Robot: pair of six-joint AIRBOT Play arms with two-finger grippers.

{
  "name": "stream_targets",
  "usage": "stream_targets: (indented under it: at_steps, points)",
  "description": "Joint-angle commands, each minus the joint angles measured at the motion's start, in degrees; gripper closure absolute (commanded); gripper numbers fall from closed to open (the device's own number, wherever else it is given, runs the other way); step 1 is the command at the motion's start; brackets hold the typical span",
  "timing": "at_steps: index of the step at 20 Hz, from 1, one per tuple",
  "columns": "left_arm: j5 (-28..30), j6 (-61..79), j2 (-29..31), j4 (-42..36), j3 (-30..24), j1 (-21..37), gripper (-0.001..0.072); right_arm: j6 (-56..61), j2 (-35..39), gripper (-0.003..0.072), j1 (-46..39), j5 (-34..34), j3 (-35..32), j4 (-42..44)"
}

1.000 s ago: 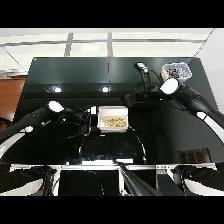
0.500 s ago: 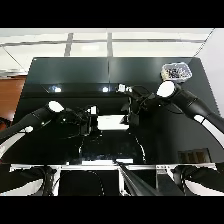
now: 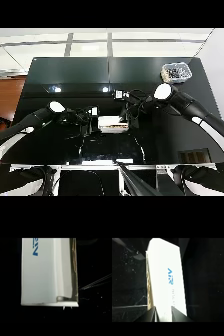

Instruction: Fold the box and place the chain.

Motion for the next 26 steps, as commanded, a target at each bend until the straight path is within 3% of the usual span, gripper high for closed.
stream_targets:
  at_steps: [1, 11, 12, 14, 15, 16, 26]
  points:
    - [0.04, 0.17, -0.04, 0.17, 0.04, -0.07, 0.0305, -0.31, -0.11, 0.0467, 0.11, -0.24, -0.04, -0.11]
    - [0.04, 0.17, -0.04, 0.17, 0.04, -0.04, 0.0305, -0.13, -1.73, 0.0463, 1.46, -0.17, -0.09, -0.90]
    - [0.04, 0.17, -0.04, 0.17, 0.04, -0.04, 0.0306, -0.13, -1.73, 0.0395, 1.46, 0.31, -0.09, -0.90]
    - [0.04, 0.17, -0.04, 0.17, 0.04, -0.04, 0.0305, -0.11, -1.73, 0.0390, 1.46, 0.72, -0.09, -0.87]
    - [0.04, 0.17, -0.04, 0.17, 0.04, -0.04, 0.0306, -0.11, -1.73, 0.0326, 1.46, 0.68, -0.09, -0.83]
    - [0.04, 0.17, -0.04, 0.15, 0.04, -0.04, 0.0305, -0.11, -1.73, 0.0310, 1.46, 0.70, -0.09, -0.76]
    - [0.04, 0.17, -0.04, 0.17, 0.04, -0.04, 0.0306, 1.55, -1.49, 0.0311, 1.49, 3.08, -0.11, -0.98]
